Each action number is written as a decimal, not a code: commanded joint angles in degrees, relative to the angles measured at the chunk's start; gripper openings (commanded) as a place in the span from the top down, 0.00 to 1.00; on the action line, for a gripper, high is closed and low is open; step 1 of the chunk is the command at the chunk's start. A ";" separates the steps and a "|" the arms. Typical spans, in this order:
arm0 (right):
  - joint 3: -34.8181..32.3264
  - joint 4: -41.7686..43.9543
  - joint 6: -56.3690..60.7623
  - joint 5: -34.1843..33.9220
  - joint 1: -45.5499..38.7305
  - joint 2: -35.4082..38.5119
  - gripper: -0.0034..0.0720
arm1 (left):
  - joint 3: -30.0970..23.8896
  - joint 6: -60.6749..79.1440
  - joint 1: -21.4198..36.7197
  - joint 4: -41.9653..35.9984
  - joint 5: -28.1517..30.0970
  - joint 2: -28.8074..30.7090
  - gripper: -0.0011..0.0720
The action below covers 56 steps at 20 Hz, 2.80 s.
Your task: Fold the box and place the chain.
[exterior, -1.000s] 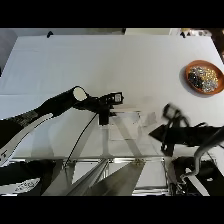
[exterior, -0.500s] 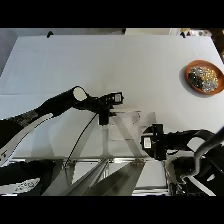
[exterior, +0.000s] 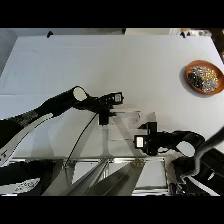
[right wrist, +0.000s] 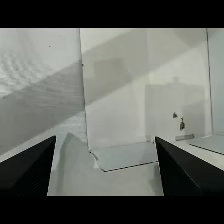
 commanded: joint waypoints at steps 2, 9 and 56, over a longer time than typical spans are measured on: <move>-0.17 -0.22 0.66 -3.34 0.37 -5.99 0.04 | 0.02 0.02 -0.02 0.00 0.02 -0.04 0.97; 0.15 -0.22 0.61 -10.12 0.37 -6.29 0.04 | 0.02 0.02 -0.02 0.02 0.02 -0.04 0.97; 8.04 43.28 -53.79 5.55 -23.98 -23.34 0.04 | 0.02 0.02 -0.02 0.02 0.04 -0.04 0.97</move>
